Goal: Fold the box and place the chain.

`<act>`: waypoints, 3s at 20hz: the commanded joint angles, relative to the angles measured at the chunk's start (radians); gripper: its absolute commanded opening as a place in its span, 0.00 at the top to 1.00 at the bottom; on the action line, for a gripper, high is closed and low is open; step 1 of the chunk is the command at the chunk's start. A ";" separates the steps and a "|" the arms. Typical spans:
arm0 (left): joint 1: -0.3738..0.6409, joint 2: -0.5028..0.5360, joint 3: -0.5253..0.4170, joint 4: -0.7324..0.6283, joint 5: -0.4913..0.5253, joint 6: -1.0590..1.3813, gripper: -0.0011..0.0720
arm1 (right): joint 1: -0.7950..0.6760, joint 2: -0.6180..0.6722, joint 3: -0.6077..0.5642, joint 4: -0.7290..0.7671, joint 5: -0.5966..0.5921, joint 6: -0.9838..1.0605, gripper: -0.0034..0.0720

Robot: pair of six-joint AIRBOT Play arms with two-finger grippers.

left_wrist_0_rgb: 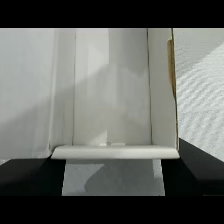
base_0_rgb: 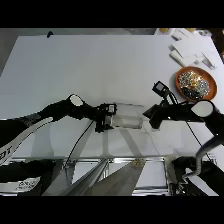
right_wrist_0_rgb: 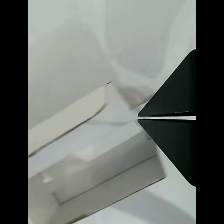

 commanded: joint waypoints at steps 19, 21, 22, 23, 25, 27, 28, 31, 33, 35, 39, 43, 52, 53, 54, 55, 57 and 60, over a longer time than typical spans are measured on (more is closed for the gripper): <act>0.000 0.000 0.000 0.000 0.000 0.001 0.78 | 0.125 -0.076 -0.053 -0.173 -0.078 -0.391 0.61; 0.000 0.000 0.000 0.000 0.000 0.001 0.78 | 0.125 -0.111 -0.053 -0.120 -0.049 -0.396 0.73; 0.000 0.000 0.000 0.000 0.000 0.001 0.78 | 0.125 -0.121 -0.054 -0.095 -0.035 -0.418 0.73; 0.000 0.000 0.000 0.000 0.000 0.001 0.78 | 0.125 -0.128 -0.054 -0.083 -0.026 -0.447 0.73; 0.000 0.000 0.000 0.000 0.000 0.001 0.78 | 0.125 -0.141 -0.055 -0.057 -0.031 -0.492 0.73; 0.000 0.000 0.000 0.000 0.000 0.001 0.78 | 0.125 -0.156 -0.055 -0.008 -0.042 -0.505 0.73; 0.000 0.000 0.000 0.000 0.000 0.001 0.78 | 0.125 -0.164 -0.055 0.027 -0.042 -0.533 0.75; 0.000 0.000 0.000 0.000 0.000 0.001 0.78 | 0.125 -0.191 -0.055 0.092 -0.054 -0.571 0.75; 0.000 0.000 0.000 0.000 0.000 0.001 0.78 | 0.125 -0.216 -0.055 0.096 -0.072 -0.571 0.76; 0.000 0.000 0.000 0.000 0.000 0.001 0.78 | 0.125 -0.236 -0.055 0.122 -0.090 -0.577 0.76; 0.000 0.000 0.000 0.000 0.000 0.001 0.78 | 0.125 -0.244 -0.055 0.234 -0.093 -0.649 0.56; 0.000 0.000 0.000 0.000 0.000 0.001 0.78 | 0.125 -0.244 -0.055 0.221 -0.086 -0.647 0.40; 0.000 0.000 0.000 0.000 0.000 0.001 0.78 | 0.124 -0.083 -0.055 0.041 -0.090 -0.121 0.75; 0.000 0.000 0.000 0.000 0.000 0.001 0.78 | 0.124 -0.053 -0.055 0.003 -0.087 -0.053 0.75; 0.000 0.000 0.000 0.000 0.000 0.001 0.78 | 0.124 -0.019 -0.055 -0.050 -0.083 0.042 0.76; 0.000 0.000 0.000 0.000 0.000 0.001 0.78 | 0.124 0.011 -0.055 -0.103 -0.080 0.149 0.78; 0.000 0.000 0.000 0.000 0.000 0.001 0.78 | 0.124 0.066 -0.055 -0.210 -0.085 0.398 0.80; 0.000 0.000 0.000 0.000 0.000 0.001 0.78 | 0.124 0.097 -0.055 -0.314 -0.111 0.669 0.93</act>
